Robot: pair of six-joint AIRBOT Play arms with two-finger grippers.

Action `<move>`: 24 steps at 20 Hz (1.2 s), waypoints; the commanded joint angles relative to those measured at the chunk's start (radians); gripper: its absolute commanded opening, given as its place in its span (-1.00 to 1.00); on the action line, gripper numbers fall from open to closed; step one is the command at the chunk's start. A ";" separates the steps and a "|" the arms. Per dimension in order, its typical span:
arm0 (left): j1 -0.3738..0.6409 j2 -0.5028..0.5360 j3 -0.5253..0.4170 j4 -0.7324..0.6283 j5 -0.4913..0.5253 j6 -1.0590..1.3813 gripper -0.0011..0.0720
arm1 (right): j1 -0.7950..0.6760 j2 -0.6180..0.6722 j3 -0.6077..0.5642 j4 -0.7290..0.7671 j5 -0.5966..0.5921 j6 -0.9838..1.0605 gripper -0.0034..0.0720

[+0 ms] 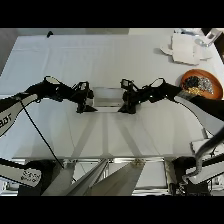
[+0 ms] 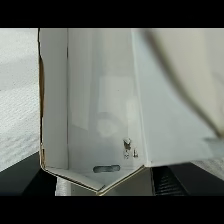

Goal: Fold the box and place the chain.

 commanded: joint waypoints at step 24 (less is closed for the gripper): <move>-0.001 0.000 0.001 0.001 0.000 0.000 -0.55 | 0.001 0.001 0.000 0.003 -0.005 0.000 0.49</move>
